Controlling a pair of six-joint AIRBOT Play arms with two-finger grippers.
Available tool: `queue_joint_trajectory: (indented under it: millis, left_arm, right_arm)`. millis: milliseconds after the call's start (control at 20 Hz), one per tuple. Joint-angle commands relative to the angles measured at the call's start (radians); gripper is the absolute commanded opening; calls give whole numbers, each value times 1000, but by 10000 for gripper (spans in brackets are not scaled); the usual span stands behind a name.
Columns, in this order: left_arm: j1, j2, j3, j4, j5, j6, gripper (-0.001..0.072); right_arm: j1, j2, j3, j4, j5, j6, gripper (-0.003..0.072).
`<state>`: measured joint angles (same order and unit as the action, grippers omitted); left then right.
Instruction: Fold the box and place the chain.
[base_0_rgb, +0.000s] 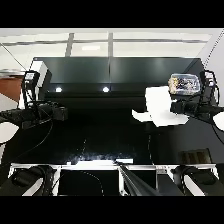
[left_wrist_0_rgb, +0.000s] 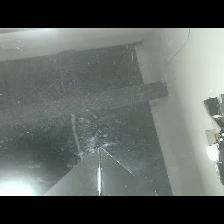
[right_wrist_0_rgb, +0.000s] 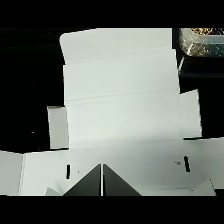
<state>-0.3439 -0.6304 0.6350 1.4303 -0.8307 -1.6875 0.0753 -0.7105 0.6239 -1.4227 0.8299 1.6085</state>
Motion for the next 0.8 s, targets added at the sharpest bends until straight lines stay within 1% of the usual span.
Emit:
queue_joint_trajectory:
  millis: [0,350,450,600,700,750]
  left_arm:
    - [0,0,0,0,0,0,31]
    - [0,0,0,0,3,0,31]
    - [0,0,0,0,38,0,31]
    - [0,0,0,0,122,0,31]
    - [0,0,0,-29,183,0,31]
    - [-1,-1,-1,-44,193,0,31]
  right_arm:
    - [0,1,-1,0,0,0,25]
    - [0,1,-1,0,0,0,25]
    - [0,1,-1,0,0,0,25]
    - [0,1,-1,0,-2,0,25]
    - [0,1,-1,0,-49,0,25]
    - [0,1,-1,0,-72,0,25]
